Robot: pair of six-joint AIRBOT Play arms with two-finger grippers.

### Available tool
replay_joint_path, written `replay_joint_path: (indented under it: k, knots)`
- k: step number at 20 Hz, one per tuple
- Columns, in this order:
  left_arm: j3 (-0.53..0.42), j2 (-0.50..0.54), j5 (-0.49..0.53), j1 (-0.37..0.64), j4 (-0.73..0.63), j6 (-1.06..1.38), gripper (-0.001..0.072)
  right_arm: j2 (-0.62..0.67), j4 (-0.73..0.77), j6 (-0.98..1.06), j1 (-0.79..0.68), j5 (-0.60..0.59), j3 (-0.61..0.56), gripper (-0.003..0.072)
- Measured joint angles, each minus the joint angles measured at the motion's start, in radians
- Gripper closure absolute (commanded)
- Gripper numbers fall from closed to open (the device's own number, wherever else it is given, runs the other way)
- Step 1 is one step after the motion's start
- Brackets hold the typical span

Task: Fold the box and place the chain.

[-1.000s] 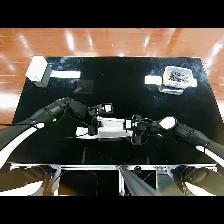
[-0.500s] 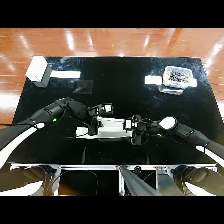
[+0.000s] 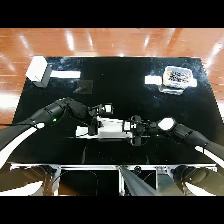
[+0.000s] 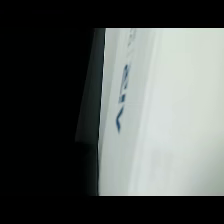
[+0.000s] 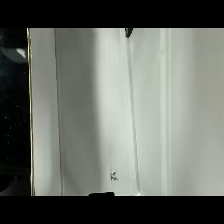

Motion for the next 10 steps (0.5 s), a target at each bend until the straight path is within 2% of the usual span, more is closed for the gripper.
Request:
replay_joint_path:
  k: [9,10]
  knots:
    - [0.000,0.000,0.006,0.000,-0.001,-0.003,0.0689,0.000,-0.004,0.007,0.003,-0.008,0.000,-0.0020]
    - [0.000,0.000,0.009,0.000,-0.002,-0.004,0.0690,0.000,-0.004,0.008,0.003,-0.008,0.000,0.0127]
